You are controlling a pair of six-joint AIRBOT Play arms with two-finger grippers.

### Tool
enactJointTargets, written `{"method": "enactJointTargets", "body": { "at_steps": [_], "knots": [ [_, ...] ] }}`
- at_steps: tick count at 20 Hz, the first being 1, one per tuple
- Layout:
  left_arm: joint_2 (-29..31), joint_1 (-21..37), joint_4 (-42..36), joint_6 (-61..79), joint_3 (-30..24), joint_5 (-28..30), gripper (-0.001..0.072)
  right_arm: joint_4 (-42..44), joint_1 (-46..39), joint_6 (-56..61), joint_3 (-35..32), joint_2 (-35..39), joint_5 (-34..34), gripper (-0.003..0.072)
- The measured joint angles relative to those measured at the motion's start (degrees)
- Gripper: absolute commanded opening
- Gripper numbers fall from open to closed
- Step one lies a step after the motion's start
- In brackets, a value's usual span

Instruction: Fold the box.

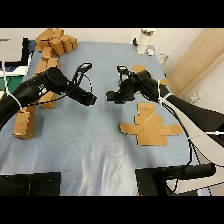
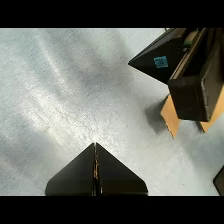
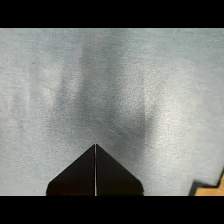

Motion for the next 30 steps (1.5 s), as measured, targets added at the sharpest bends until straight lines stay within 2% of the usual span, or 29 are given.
{"method": "enactJointTargets", "body": {
  "at_steps": [20, 21, 22, 23, 24, 27, 28, 30],
  "knots": [
    [0.0, 0.0, 0.0, 0.0, 0.0, 0.0, 0.0013, 0.6, 0.0, 0.0, 0.3, 0.0, 0.6, 0.0004],
    [0.0, 0.0, 0.0, 0.0, 0.0, 0.0, 0.0013, 0.6, -0.1, 0.0, 0.9, 0.0, 0.1, 0.0018],
    [0.0, 0.0, 0.0, 0.0, 0.0, 0.0, 0.0013, 0.3, -0.4, 0.0, 1.9, 0.0, -1.2, 0.0178],
    [0.0, 0.0, 0.0, 0.0, 0.0, 0.0, 0.0013, -0.5, -0.9, 0.0, 3.1, 0.0, -3.0, 0.0387],
    [0.0, 0.0, 0.0, 0.0, 0.0, 0.0, 0.0013, -1.7, -1.7, 0.0, 4.9, 0.0, -5.6, 0.0451],
    [0.0, 0.0, 0.0, 0.0, 0.0, 0.0, 0.0013, -5.2, -5.7, -1.4, 9.3, 0.4, -14.5, 0.0449],
    [0.0, 0.0, 0.0, 0.0, 0.0, 0.0, 0.0013, -6.9, -7.7, -1.9, 9.9, 0.6, -17.6, 0.0411],
    [0.0, 0.0, 0.0, 0.0, 0.0, 0.2, 0.0013, -10.3, -12.2, -3.2, 9.7, 1.1, -23.1, 0.0406]
  ]
}}
